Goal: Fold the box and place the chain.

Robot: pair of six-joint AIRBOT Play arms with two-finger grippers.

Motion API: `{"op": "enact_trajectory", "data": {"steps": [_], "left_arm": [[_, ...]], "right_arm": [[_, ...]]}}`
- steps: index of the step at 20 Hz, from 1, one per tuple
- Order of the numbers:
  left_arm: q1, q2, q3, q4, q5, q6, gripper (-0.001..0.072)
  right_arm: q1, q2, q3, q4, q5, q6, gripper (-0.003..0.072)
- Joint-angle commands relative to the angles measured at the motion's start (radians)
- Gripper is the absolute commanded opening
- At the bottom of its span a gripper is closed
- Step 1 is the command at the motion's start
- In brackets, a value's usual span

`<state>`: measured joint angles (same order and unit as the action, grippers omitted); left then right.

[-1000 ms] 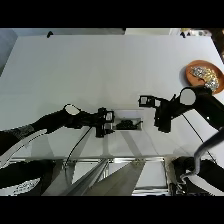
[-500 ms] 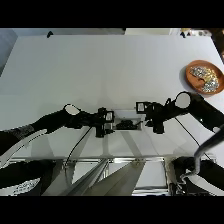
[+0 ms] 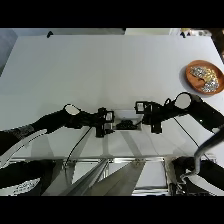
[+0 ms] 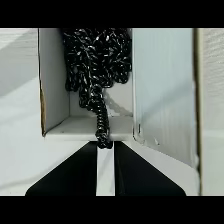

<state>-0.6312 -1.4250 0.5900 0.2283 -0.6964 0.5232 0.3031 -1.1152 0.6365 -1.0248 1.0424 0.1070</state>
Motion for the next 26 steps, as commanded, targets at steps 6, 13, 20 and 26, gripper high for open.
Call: {"op": "enact_trajectory", "data": {"steps": [6, 13, 20, 26], "left_arm": [[0.000, 0.001, 0.000, 0.000, 0.000, 0.000, 0.0211], [0.000, 0.001, 0.000, 0.000, 0.000, 0.000, 0.0211], [0.000, 0.001, 0.000, 0.000, 0.000, 0.000, 0.0211], [0.000, 0.001, 0.000, 0.000, 0.000, 0.000, 0.0211]], "right_arm": [[-0.001, 0.010, -0.001, -0.090, 0.025, 0.036, 0.0020], [-0.001, 0.196, 0.000, -0.077, 0.021, 0.185, 0.0020], [0.020, 0.253, -0.001, 0.499, 0.013, 0.185, 0.0021], [0.141, 0.200, -0.001, 0.498, -0.179, 0.271, 0.0126]]}}
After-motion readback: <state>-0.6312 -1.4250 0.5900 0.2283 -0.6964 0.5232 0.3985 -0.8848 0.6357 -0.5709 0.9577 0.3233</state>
